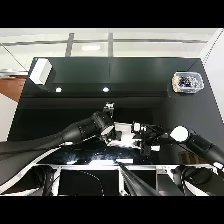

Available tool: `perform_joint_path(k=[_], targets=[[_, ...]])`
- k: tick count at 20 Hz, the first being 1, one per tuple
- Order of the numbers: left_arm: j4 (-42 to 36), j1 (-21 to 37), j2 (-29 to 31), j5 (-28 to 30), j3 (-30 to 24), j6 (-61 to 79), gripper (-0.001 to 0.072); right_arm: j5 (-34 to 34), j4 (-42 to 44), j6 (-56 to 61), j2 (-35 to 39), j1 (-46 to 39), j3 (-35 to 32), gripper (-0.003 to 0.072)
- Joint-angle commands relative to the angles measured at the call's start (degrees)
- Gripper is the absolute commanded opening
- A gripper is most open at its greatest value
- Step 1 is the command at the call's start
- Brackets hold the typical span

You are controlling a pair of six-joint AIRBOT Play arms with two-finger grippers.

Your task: Fold the box and place the chain.

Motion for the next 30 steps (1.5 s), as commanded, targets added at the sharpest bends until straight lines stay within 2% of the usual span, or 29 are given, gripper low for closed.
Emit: perform_joint_path(k=[1,2,3,4,7,8,9,10,12,14,19,21,25,27,30], targets=[[0.02,0.04,0.04,0.07,0.00,0.09,0.0032,-0.39,-0.07,0.39,-0.07,0.04,-0.02,0.0316],[0.02,0.04,0.04,0.07,0.00,0.09,0.0033,-0.55,-0.09,0.39,-0.07,0.04,-0.02,0.0252],[0.02,0.04,0.04,0.07,0.00,0.09,0.0033,-0.66,-0.09,0.39,-0.07,0.04,-0.02,0.0280],[0.02,0.04,0.04,0.09,0.00,0.09,0.0033,-0.92,-0.02,0.42,-0.07,0.04,-0.02,0.0387],[0.02,0.04,0.04,0.07,0.00,0.09,0.0033,-1.03,-0.07,0.39,-0.07,0.02,-0.02,0.0367],[0.02,0.04,0.04,0.09,0.00,0.09,0.0032,-0.96,-0.07,0.42,-0.04,0.02,-0.02,0.0268],[0.02,0.04,0.04,0.09,0.00,0.09,0.0033,-0.37,-0.15,0.42,0.02,0.00,0.00,0.0048],[0.02,0.04,0.04,0.09,0.00,0.09,0.0033,0.20,-0.33,1.14,0.22,0.00,0.00,0.0032],[0.02,0.04,0.04,0.07,0.00,0.09,0.0032,3.10,-1.66,5.55,0.96,-0.81,0.74,0.0033],[0.00,0.04,0.04,-0.11,0.00,0.09,0.0033,9.88,-5.40,11.32,1.84,-3.45,2.84,0.0032],[0.00,0.04,0.04,-0.13,0.00,0.09,0.0033,26.21,-14.49,29.33,5.11,-18.97,7.10,0.0032],[0.00,0.04,0.04,-0.13,0.00,0.09,0.0033,26.34,-16.04,35.89,5.57,-27.71,7.10,0.0033],[0.00,0.04,0.04,-0.13,0.00,0.11,0.0033,18.25,-15.76,55.74,5.07,-42.93,6.10,0.0032],[0.00,0.04,0.04,-0.13,0.00,0.09,0.0033,20.81,-15.76,60.92,3.32,-47.12,5.14,0.0032],[0.00,0.04,0.04,-0.13,0.00,0.09,0.0033,28.68,-17.03,60.87,-1.20,-47.71,4.15,0.0032]])
